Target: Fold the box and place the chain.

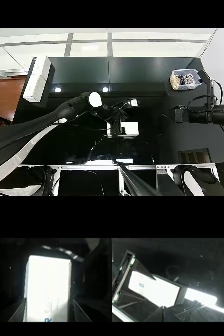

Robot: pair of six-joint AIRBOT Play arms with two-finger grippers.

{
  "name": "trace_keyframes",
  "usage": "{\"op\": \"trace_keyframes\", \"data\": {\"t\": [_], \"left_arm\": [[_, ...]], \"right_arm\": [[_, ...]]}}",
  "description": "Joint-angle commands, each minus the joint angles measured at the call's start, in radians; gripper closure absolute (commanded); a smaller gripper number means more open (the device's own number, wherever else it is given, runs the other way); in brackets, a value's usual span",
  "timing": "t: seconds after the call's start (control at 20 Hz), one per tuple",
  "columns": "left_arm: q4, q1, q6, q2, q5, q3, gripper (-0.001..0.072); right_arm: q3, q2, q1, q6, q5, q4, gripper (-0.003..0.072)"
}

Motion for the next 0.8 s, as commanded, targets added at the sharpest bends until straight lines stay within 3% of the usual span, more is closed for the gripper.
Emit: {"op": "trace_keyframes", "data": {"t": [0.0, 0.4, 0.5, 0.6, 0.75], "left_arm": [[0.136, -0.039, -0.080, -0.001, -0.030, 0.022, -0.0001], [0.480, -0.161, -0.427, -0.071, -0.021, 0.104, 0.0022], [0.507, -0.154, -0.443, -0.060, -0.051, 0.113, 0.0326], [0.515, -0.113, -0.473, -0.008, -0.101, 0.117, 0.0366], [0.618, 0.003, -0.643, 0.124, -0.249, 0.117, 0.0366]], "right_arm": [[0.000, 0.001, 0.000, -0.002, -0.005, -0.002, 0.0673], [0.000, 0.001, 0.000, -0.001, -0.007, -0.001, 0.0673], [0.000, 0.001, 0.000, -0.001, -0.007, -0.001, 0.0673], [0.000, 0.001, 0.000, -0.002, -0.008, -0.002, 0.0672], [0.000, 0.001, 0.000, -0.002, -0.007, -0.002, 0.0672]]}}
